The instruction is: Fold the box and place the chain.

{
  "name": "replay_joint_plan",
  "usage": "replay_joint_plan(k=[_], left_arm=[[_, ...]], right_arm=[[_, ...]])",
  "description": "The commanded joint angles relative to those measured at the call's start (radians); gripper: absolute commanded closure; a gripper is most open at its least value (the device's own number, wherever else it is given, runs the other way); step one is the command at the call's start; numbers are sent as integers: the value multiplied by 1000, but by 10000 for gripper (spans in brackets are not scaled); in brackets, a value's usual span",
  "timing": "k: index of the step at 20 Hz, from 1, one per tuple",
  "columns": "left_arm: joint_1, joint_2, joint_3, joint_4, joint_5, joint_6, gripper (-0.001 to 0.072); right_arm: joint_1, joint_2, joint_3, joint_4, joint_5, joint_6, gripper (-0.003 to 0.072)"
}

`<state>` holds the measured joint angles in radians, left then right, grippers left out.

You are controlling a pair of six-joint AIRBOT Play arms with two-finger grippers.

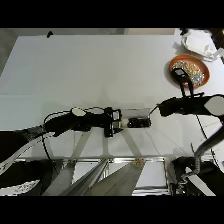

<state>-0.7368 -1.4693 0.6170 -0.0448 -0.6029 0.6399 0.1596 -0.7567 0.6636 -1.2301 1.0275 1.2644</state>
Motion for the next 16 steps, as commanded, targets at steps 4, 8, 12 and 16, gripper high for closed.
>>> replay_joint_plan(k=[4, 8, 12, 16], left_arm=[[0, 0, 0, 0, 0, -1, 435], [0, 0, 0, 0, 0, -1, 435], [0, 0, 0, 0, 0, -1, 435], [0, 0, 0, 0, 0, -1, 435]], right_arm=[[0, 225, 1, 142, 97, 21, 667], [0, 310, 1, 257, 90, -5, 667], [0, 309, -8, 385, 51, -116, 667], [0, 296, -110, 401, -6, -152, 667]])
